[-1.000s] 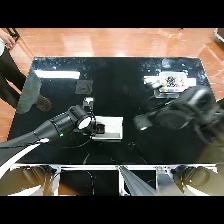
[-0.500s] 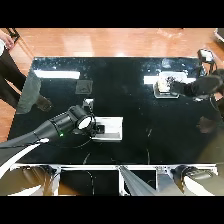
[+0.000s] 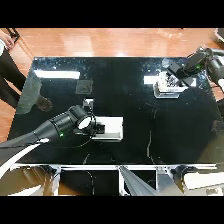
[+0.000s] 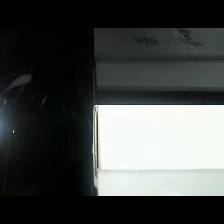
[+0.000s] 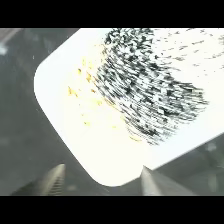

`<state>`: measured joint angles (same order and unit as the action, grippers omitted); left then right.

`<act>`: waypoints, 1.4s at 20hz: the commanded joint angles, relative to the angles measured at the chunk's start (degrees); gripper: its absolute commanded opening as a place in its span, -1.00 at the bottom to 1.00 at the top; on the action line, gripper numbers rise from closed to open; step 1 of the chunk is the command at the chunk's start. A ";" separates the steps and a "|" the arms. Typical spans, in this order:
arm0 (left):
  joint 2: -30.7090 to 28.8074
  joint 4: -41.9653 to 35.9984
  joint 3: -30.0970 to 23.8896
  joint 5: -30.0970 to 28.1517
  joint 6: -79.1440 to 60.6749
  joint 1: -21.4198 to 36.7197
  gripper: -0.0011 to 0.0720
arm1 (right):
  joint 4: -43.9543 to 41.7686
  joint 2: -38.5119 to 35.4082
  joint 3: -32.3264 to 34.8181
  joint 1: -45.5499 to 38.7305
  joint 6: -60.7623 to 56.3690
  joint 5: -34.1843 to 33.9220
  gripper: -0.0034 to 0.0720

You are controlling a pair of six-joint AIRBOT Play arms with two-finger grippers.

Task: Fold the box and place the chain.

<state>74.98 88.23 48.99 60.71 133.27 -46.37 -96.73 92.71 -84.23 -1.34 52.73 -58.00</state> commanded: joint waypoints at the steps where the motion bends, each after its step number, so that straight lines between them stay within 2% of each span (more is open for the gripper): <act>1: 0.00 -0.02 0.04 -0.76 0.00 0.04 -0.91 | -2.75 6.01 -3.61 -0.44 -9.31 0.74 0.34; 14: 0.00 0.00 0.04 -0.17 0.00 0.07 -0.91 | -7.87 11.32 -3.61 -0.46 -11.15 6.34 0.33; 16: 0.00 -0.04 0.04 -0.17 0.00 0.04 -0.91 | -10.34 11.30 -3.80 -0.52 -7.98 7.30 0.32; 17: 0.00 -0.04 0.04 -0.22 0.00 0.04 -0.91 | -11.89 11.30 -4.11 -0.63 -4.52 6.88 -0.35; 18: 0.00 0.04 0.04 -0.22 -0.02 0.07 -0.91 | -13.51 11.21 -4.44 -0.81 -0.48 6.47 -0.86; 23: 0.00 0.22 0.04 -0.33 0.00 0.07 -0.91 | -14.45 8.26 -5.88 -2.51 7.98 2.67 -0.86; 28: 0.00 0.22 0.04 -0.33 0.00 0.07 -0.91 | -14.82 -0.79 -5.95 -5.51 19.74 0.31 -0.87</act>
